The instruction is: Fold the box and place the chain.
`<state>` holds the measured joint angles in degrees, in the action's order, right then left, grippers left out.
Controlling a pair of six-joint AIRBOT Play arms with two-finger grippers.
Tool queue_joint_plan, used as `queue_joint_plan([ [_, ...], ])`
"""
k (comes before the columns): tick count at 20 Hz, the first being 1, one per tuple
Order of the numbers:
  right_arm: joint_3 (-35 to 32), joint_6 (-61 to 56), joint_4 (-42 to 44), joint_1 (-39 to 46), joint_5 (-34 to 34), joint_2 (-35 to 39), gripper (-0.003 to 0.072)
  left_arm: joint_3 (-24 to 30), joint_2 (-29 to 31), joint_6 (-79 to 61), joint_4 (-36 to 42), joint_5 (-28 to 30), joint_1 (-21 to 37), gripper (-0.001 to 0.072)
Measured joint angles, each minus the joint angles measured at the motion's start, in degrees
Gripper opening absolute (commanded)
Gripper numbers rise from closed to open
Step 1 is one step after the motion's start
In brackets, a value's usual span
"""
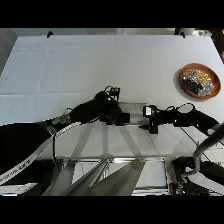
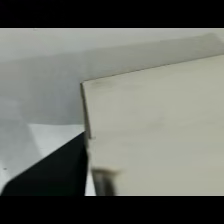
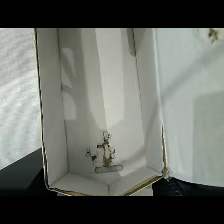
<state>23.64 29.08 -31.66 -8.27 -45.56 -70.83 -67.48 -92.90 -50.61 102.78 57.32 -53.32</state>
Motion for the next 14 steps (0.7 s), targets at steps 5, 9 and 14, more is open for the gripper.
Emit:
queue_joint_plan([
  [5,0.0,0.0,0.0,0.0,0.0,0.0,0.0408,0.0,1.9,-1.1,-0.4,1.1,0.0,0.0537],
  [9,0.0,-0.1,0.0,0.0,0.0,0.0,0.0408,0.0,4.4,-5.0,-0.7,2.9,0.0,0.0532],
  [14,0.0,-0.1,0.0,0.0,-0.1,0.0,0.0408,0.0,8.9,-19.3,-2.8,8.8,0.2,0.0534],
])
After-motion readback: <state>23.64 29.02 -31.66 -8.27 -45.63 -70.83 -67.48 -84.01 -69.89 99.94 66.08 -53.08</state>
